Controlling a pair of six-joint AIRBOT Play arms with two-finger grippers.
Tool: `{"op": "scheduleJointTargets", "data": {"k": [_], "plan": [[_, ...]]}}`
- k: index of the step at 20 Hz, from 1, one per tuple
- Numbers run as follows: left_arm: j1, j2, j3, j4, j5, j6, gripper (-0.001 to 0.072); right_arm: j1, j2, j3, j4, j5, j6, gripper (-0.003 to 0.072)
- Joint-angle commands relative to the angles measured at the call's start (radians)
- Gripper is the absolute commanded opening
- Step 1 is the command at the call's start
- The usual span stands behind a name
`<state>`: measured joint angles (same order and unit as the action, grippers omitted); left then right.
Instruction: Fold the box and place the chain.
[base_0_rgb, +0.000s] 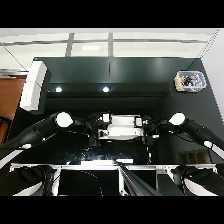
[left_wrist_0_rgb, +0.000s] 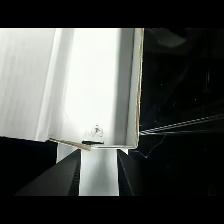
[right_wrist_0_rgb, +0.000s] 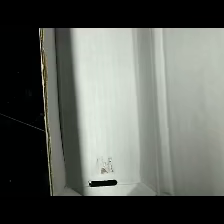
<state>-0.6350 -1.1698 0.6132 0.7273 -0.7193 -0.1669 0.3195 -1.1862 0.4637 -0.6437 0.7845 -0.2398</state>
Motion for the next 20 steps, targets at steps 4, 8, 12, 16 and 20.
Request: {"op": "scheduleJointTargets", "data": {"k": [4,8,12,16,20], "plan": [[-0.001,-0.036,0.005,-0.115,0.031,0.003,0.0271,0.0,0.001,-0.001,0.0,0.0,0.0,0.0201],[-0.006,-0.093,0.008,-0.219,0.055,0.033,0.0273,0.0,0.001,-0.001,0.0,0.0,0.0,0.0201],[-0.008,-0.093,0.008,-0.217,0.047,0.033,0.0273,0.0,0.001,-0.001,0.0,0.0,0.0,0.0201],[-0.008,-0.093,0.008,-0.208,0.047,0.033,0.0425,0.0,0.001,-0.001,0.0,0.0,0.0,0.0201],[-0.017,-0.093,0.008,-0.164,0.043,0.029,0.0539,0.0,0.001,-0.001,0.0,0.0,0.0,0.0201]]}}
